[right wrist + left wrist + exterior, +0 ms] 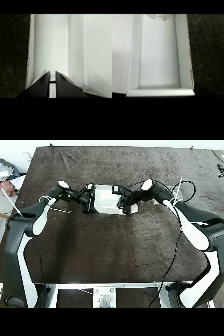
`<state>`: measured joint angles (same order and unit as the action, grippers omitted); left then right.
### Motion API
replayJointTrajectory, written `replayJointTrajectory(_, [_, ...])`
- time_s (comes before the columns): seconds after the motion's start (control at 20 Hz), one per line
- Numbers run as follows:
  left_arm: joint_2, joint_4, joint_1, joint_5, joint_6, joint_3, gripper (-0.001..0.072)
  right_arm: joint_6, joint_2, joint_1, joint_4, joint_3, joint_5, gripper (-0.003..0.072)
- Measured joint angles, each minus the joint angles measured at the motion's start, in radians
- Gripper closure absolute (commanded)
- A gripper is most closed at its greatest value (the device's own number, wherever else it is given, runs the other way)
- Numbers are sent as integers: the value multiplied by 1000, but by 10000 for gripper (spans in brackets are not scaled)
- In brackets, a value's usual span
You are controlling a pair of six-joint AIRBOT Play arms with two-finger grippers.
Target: Fold the box and place the chain.
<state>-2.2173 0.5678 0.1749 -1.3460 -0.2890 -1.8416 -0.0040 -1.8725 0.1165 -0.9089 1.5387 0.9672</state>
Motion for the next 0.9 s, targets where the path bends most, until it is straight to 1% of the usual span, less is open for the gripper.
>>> replayJointTrajectory(0.15, [0,0,0,0,0,0,435,-2,-10,3,3,0,-3,555])
replayJointTrajectory(0.2, [0,0,0,0,0,0,435,-2,-14,4,3,0,-4,443])
replayJointTrajectory(0.25, [0,0,0,0,0,0,435,-2,-18,4,3,0,-4,407])
replayJointTrajectory(0.5, [0,0,1,0,0,0,435,-3,-25,4,2,0,-24,402])
replayJointTrajectory(0.55, [0,0,1,0,0,0,435,-3,-26,4,1,0,-27,296])
replayJointTrajectory(0.6, [0,-1,1,0,0,0,435,-3,-26,4,2,0,-31,243])
replayJointTrajectory(0.7, [0,-1,1,1,0,0,435,-7,-26,4,2,0,-33,227])
replayJointTrajectory(0.75, [0,-1,1,2,1,0,435,-15,-26,4,3,0,-34,109])
replayJointTrajectory(0.9, [0,-2,0,3,1,0,435,-39,-27,4,20,0,-36,111])
